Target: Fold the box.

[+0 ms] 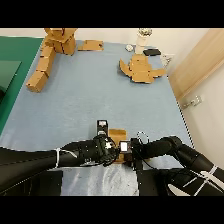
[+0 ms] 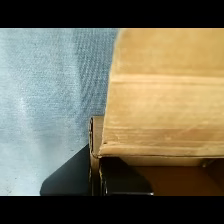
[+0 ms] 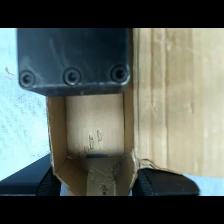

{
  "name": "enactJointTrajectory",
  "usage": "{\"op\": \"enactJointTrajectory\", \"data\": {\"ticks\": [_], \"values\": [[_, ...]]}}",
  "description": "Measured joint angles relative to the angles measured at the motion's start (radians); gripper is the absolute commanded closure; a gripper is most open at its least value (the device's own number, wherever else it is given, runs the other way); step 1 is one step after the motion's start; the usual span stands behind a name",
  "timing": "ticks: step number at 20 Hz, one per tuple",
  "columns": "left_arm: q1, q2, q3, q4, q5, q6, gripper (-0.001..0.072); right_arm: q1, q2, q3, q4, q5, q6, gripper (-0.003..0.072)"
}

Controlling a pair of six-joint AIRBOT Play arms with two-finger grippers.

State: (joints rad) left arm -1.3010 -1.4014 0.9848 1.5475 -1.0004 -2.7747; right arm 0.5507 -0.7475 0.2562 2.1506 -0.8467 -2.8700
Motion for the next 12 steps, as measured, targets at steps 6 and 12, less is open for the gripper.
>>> {"op": "enactJointTrajectory", "data": {"ticks": [6, 12], "values": [[-0.002, -0.001, 0.000, -0.009, 0.023, 0.016, 0.0145, 0.000, 0.000, 0.000, -0.001, 0.000, -0.003, 0.0174], [-0.001, 0.031, 0.004, -0.051, 0.034, 0.025, 0.0145, 0.000, 0.000, 0.000, 0.000, 0.000, -0.003, 0.0174]]}}
